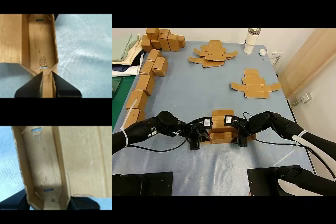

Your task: Fold the box.

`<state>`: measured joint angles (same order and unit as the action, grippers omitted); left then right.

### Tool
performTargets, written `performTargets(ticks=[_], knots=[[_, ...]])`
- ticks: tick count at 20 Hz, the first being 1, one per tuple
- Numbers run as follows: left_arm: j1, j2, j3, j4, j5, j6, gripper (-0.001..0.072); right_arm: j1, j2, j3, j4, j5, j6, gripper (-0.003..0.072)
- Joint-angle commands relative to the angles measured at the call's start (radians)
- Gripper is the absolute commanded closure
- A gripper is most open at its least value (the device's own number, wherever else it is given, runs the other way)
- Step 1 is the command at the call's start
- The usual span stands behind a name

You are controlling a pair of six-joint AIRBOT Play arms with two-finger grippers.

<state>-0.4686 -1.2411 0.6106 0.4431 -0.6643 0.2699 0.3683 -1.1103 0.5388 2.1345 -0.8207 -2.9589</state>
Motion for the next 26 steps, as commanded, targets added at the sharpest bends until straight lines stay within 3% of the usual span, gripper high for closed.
performTargets(ticks=[1, 9, 18, 19, 20, 26], knots=[[-0.012, -0.002, 0.000, -0.021, 0.029, 0.013, 0.0542, 0.000, 0.000, 0.000, 0.000, 0.000, 0.000, 0.0150], [-0.027, -0.003, -0.001, 0.013, 0.026, 0.001, 0.0541, 0.000, 0.000, 0.000, 0.000, 0.000, 0.000, 0.0150], [0.028, 0.047, -0.003, 0.074, -0.044, -0.031, 0.0516, 0.000, 0.000, 0.000, 0.000, 0.000, 0.000, 0.0150], [0.028, 0.046, -0.004, 0.089, -0.041, -0.031, 0.0353, 0.000, 0.000, 0.000, 0.000, 0.000, 0.000, 0.0150], [0.028, 0.044, -0.005, 0.091, -0.037, -0.032, 0.0146, 0.000, 0.000, 0.000, 0.000, 0.000, 0.000, 0.0150], [0.027, 0.037, -0.008, 0.094, 0.019, -0.056, 0.0159, 0.000, 0.000, 0.000, 0.000, 0.000, 0.000, 0.0150]])
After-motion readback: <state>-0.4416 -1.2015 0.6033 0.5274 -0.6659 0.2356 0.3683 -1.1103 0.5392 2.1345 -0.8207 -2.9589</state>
